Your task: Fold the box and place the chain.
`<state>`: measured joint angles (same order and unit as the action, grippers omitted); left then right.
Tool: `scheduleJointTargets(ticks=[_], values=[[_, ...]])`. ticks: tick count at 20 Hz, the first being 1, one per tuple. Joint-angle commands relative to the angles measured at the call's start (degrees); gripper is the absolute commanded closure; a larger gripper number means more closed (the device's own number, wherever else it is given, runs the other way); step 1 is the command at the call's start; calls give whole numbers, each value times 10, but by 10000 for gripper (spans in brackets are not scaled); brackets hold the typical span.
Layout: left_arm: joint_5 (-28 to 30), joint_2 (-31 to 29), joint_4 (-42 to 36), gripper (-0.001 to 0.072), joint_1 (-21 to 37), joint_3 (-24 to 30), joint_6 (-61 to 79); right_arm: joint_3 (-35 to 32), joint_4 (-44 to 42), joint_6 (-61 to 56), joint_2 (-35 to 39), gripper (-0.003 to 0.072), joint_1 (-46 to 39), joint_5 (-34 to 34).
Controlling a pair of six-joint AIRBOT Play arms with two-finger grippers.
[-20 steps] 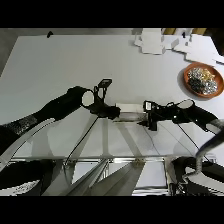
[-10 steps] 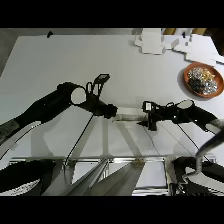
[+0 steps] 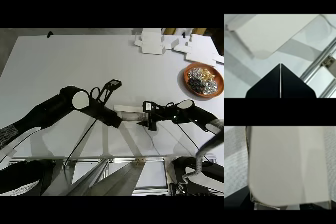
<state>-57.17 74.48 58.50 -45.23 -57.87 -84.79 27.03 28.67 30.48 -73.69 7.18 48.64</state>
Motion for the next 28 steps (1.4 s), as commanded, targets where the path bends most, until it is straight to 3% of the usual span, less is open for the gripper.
scheduleJointTargets(ticks=[1,5,10,13,16,21,28], values=[[80,1,-24,707,-4,-1,49,0,0,0,0,281,0,0],[212,24,-25,705,14,-2,6,0,0,0,0,281,0,0],[234,95,-21,676,36,-40,-41,0,0,0,0,281,0,0],[212,103,-19,666,40,-51,-42,0,0,0,0,281,0,0],[124,76,20,376,60,-51,-42,0,0,0,0,281,0,0],[5,30,81,361,91,-50,-85,0,0,0,0,281,0,0],[-26,83,66,361,55,-50,-95,0,0,0,0,281,0,0]])
